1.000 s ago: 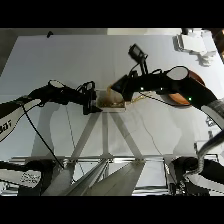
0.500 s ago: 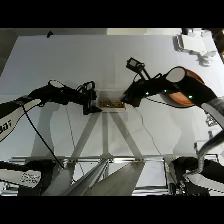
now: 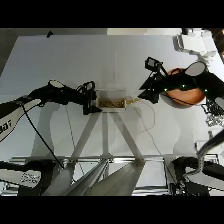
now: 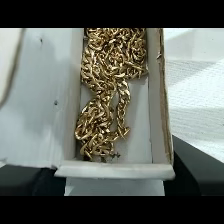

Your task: Fold the box and place the chain.

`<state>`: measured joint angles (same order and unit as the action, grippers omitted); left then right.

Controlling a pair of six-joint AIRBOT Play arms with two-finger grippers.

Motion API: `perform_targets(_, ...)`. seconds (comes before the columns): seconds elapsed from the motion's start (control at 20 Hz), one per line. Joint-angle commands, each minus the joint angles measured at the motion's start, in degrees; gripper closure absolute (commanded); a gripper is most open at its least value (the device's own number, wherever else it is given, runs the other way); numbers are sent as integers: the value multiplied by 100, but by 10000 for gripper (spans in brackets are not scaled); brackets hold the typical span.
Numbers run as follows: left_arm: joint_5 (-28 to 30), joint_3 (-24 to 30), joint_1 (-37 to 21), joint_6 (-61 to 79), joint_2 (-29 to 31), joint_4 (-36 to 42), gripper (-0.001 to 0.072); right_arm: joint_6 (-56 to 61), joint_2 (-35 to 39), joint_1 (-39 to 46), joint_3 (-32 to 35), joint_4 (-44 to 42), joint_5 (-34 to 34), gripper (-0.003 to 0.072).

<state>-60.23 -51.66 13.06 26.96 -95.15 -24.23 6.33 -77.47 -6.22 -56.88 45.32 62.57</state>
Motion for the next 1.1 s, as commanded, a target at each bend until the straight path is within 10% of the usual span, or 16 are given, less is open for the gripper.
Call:
perform_targets(0.0,-2,2,0,0,-2,0,334,-979,-549,107,-2,151,-116,248)
perform_targets(0.85,0,2,0,0,-2,-2,334,-612,-1926,-1104,-841,1711,-686,274)
perform_targets(1.05,-2,2,0,0,-2,0,334,-205,-1932,-1169,-841,2177,-713,508)
